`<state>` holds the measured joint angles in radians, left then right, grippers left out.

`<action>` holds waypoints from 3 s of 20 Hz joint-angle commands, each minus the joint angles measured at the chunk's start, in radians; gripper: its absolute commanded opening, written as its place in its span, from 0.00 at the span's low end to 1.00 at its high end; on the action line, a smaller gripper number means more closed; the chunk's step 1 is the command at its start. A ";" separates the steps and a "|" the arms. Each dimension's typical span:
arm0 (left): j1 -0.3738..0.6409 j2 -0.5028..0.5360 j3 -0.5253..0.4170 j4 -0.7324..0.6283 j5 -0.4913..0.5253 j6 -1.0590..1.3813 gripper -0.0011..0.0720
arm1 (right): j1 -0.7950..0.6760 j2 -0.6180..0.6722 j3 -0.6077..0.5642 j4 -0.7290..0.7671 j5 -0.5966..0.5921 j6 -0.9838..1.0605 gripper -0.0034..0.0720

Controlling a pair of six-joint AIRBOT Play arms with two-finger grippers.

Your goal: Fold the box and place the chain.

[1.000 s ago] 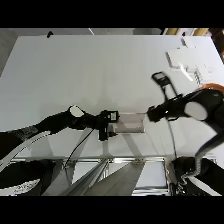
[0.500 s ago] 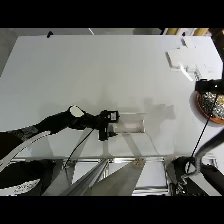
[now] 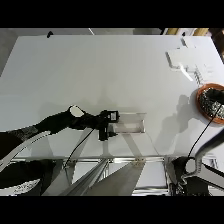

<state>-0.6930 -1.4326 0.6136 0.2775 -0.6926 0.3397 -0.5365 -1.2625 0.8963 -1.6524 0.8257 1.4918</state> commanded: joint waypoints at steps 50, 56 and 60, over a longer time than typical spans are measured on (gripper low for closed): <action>0.000 0.000 0.000 0.000 0.000 0.000 0.49 | 0.765 0.703 0.000 0.520 0.525 -0.166 0.06; 0.000 0.000 0.000 0.000 0.000 0.000 0.49 | 1.083 0.698 -0.014 0.540 0.385 -0.166 0.06; 0.000 0.000 0.000 0.000 0.000 0.000 0.49 | 1.260 0.628 -0.070 0.535 0.252 -0.166 0.06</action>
<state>-0.6930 -1.4326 0.6136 0.2775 -0.6926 0.3401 0.5961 -0.5961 0.8577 -1.1179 1.1801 1.3262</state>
